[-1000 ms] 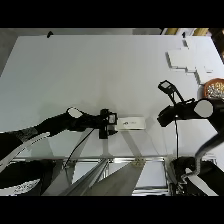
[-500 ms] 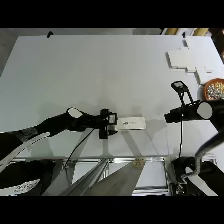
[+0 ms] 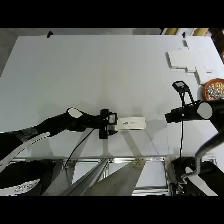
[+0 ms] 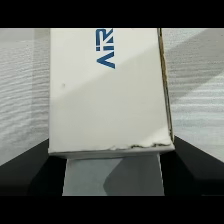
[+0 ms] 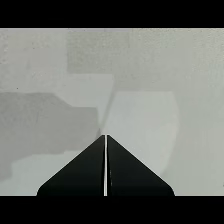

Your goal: Fold the box and place the chain.

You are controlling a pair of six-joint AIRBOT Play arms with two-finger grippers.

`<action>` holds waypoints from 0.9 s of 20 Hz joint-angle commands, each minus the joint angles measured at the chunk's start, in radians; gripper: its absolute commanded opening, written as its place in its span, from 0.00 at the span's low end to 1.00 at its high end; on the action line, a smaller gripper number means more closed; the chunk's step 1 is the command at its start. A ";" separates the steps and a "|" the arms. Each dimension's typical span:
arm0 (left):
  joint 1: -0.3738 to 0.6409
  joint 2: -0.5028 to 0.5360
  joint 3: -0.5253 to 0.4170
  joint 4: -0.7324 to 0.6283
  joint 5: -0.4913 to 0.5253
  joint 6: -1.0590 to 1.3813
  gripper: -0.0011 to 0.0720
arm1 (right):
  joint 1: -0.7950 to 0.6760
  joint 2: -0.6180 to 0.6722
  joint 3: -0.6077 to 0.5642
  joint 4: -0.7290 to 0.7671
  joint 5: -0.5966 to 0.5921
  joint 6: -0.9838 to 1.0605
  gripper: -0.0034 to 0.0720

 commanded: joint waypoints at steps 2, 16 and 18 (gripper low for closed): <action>0.015 0.049 0.000 0.021 0.010 -0.021 0.08 | -0.001 0.001 -0.001 0.000 0.000 0.002 0.07; 0.511 0.665 0.000 0.739 0.164 -1.270 0.30 | -0.001 0.001 -0.001 0.000 0.000 0.002 0.07; 0.653 0.662 0.000 0.955 0.150 -1.544 0.30 | -0.001 0.001 -0.001 0.000 0.000 0.002 0.07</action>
